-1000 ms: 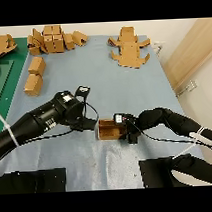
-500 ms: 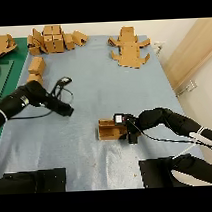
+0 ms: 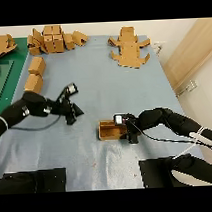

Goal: Fold the box.

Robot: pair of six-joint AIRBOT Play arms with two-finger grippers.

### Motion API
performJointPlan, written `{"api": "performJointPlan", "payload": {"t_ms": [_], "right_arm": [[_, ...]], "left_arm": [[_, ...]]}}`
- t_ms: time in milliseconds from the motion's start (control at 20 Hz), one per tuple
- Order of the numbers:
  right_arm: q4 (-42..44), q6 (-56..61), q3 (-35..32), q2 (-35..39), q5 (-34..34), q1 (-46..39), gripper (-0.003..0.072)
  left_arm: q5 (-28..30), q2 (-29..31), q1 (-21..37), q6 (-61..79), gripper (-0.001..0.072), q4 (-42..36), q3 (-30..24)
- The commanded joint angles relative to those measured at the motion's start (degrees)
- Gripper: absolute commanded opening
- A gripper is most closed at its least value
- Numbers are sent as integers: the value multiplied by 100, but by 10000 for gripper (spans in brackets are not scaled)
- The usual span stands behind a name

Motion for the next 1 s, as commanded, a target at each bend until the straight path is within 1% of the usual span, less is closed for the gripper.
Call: {"api": "performJointPlan", "payload": {"t_ms": [0,50,100,150,250,300,400,450,500,550,700,950], "right_arm": [[-17,0,2,0,63,-4,527],[-17,0,2,2,98,-4,527],[-15,0,2,2,103,-4,527],[-11,0,2,2,96,-4,527],[-2,0,2,2,101,-4,527],[0,0,2,2,98,-4,527],[57,0,2,2,96,-2,527],[61,0,2,2,90,-2,527],[57,0,2,2,87,-4,527],[59,0,2,2,90,-2,527],[59,0,2,2,87,-2,527],[101,0,2,2,76,-2,527]], "left_arm": [[83,264,-293,1762,14,-350,-916],[81,264,-367,1766,192,-378,-977],[94,264,-501,1749,701,-442,-975],[85,267,-634,1681,677,-553,-973],[149,264,-1003,1635,678,-791,-973],[334,264,-1237,1633,687,-850,-973],[946,262,-1687,1386,696,-846,-973],[1145,262,-1840,1331,696,-850,-970],[1187,262,-1950,1331,696,-852,-962],[1200,262,-2033,1329,696,-901,-949],[1290,264,-2072,1335,696,-1386,-946],[1331,260,-2098,1333,695,-1423,-949]]}}
